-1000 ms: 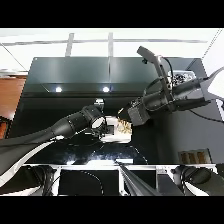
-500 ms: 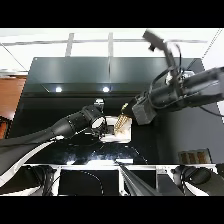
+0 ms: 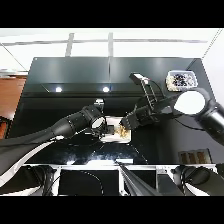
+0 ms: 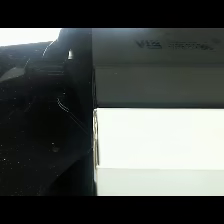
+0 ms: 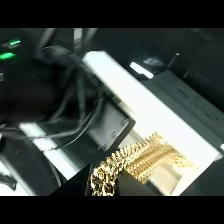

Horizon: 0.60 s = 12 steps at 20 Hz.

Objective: Fold the box and place the chain.

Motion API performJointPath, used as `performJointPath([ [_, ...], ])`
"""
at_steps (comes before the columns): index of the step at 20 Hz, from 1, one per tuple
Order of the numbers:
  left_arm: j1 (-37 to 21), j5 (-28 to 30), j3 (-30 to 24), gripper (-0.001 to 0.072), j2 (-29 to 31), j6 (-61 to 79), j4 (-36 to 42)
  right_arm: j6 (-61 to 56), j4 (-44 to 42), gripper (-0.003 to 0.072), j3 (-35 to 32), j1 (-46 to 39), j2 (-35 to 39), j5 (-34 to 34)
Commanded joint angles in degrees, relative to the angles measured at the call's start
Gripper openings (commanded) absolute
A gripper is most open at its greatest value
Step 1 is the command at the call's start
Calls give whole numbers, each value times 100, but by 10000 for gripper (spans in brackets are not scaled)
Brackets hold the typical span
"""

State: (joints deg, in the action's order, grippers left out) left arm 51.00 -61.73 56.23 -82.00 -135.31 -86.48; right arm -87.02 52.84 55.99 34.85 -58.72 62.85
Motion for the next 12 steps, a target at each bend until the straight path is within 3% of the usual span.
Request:
performJointPath([
  [1, -2, 57, -7, 27, -11, 2, 0, -9, 175, 38, -223, 26, -236, -450],
  [6, -2, 188, -7, 28, -13, 0, 20, 44, 186, 49, -308, 26, -588, -461],
  [8, -2, 151, -4, 28, -11, 0, 20, 46, 225, 449, -321, -11, -577, -345],
  [12, -2, 144, -4, 27, -9, -2, 46, 157, 446, 475, -321, -776, -48, 247],
])
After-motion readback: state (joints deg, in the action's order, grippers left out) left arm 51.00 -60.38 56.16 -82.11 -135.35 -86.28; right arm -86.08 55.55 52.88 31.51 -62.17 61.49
